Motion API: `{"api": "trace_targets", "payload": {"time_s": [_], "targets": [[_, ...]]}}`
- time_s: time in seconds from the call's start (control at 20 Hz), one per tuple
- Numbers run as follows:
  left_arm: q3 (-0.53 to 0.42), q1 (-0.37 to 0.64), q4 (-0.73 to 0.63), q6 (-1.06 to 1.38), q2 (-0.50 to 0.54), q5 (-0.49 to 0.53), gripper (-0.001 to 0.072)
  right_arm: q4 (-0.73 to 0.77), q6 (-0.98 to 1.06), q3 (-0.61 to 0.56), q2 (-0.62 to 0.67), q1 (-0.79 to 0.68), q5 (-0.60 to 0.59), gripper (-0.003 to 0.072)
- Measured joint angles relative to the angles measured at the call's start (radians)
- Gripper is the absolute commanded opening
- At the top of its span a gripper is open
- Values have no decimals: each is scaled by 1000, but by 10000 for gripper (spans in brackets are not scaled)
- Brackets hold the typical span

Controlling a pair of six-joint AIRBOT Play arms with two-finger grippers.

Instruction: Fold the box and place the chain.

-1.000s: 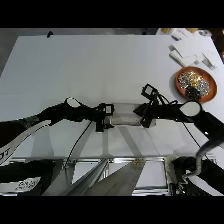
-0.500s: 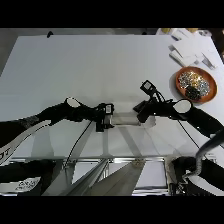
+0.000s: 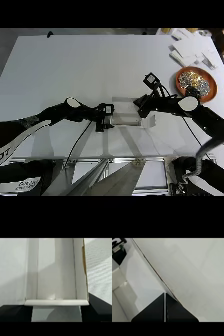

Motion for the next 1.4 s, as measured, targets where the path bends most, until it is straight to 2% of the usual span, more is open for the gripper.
{"api": "trace_targets", "payload": {"time_s": [0.25,0.5,0.75,0.95,1.05,1.15,1.4], "targets": [[0,0,0,0,0,0,111,-22,37,3,-65,0,-60,21],[0,0,-1,-1,0,0,111,-128,147,4,-96,0,-39,21],[0,0,0,-1,0,0,111,-212,205,3,42,0,31,21],[0,0,0,-1,0,0,111,-346,207,2,180,0,96,21],[0,0,0,-1,0,0,111,-389,147,-8,201,0,154,24],[0,0,0,-1,0,0,111,-411,39,-34,201,0,217,139],[0,0,0,-1,0,0,111,-419,-233,-108,178,0,282,143]]}}
